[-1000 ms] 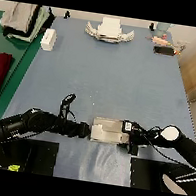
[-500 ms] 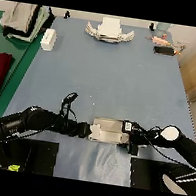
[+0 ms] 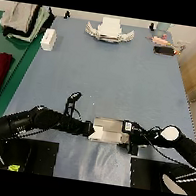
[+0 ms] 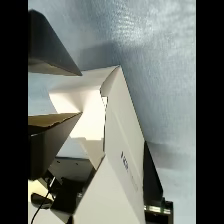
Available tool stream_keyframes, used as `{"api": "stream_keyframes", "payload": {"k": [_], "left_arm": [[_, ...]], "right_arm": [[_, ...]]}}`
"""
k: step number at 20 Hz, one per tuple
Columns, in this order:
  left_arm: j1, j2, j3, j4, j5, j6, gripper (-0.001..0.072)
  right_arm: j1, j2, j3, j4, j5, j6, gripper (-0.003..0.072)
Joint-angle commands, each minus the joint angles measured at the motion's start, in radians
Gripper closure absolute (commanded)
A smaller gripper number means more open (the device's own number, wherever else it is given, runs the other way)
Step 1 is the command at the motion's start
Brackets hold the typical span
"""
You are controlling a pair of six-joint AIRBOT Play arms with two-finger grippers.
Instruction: Fold the box.
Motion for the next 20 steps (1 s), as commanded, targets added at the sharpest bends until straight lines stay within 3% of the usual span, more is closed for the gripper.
{"api": "stream_keyframes", "payload": {"k": [1, 5, 8, 13, 20], "left_arm": [[-0.018, -0.053, 0.069, 0.096, -0.07, -0.06, 0.0367], [-0.071, -0.148, 0.172, 0.308, -0.174, -0.281, 0.0367], [-0.127, -0.249, 0.251, 0.383, -0.222, -0.384, 0.0367], [-0.201, -0.415, 0.41, 0.574, -0.416, -0.581, 0.0367], [-0.227, -0.546, 0.535, 0.637, -0.492, -0.621, 0.0367]], "right_arm": [[0.0, 0.001, 0.0, 0.0, 0.0, 0.0, 0.0163], [0.0, 0.001, 0.0, 0.0, 0.0, 0.0, 0.0162], [0.0, 0.001, 0.0, 0.0, 0.0, 0.0, 0.0163], [0.0, 0.001, 0.0, 0.0, 0.0, 0.0, 0.0163], [0.0, 0.001, 0.0, 0.0, 0.0, 0.0, 0.0162]]}}
